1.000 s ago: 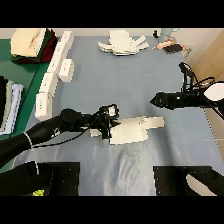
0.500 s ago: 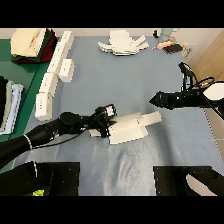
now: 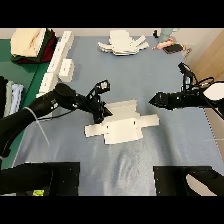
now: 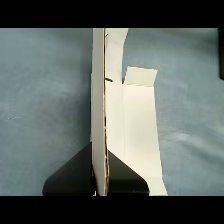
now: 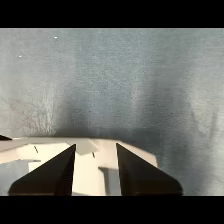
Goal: Fold the box.
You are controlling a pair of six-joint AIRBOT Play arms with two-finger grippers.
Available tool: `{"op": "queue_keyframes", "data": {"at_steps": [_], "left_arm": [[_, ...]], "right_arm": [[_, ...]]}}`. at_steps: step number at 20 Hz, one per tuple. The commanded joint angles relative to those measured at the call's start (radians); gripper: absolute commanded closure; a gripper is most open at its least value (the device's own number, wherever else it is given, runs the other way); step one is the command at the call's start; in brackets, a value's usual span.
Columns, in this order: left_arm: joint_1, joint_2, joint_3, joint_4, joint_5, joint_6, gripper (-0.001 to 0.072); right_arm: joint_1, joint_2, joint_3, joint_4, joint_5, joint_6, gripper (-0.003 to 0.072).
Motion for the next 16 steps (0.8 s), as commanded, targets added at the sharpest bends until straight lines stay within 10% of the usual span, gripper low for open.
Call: {"op": "queue_keyframes", "data": {"at_steps": [1,8,16], "left_arm": [[0.017,-0.1,0.116,0.085,-0.266,-0.105,0.0693],[-0.016,-0.142,0.109,-0.003,-0.189,-0.113,0.0696],[-0.156,0.035,-0.122,-0.061,0.115,0.037,0.0696]], "right_arm": [[0.0,0.0,0.001,-0.001,0.0,0.0,0.0291],[0.0,0.0,0.001,-0.003,0.0,-0.001,0.0292],[0.0,0.0,0.001,-0.003,0.001,-0.001,0.0292]]}}
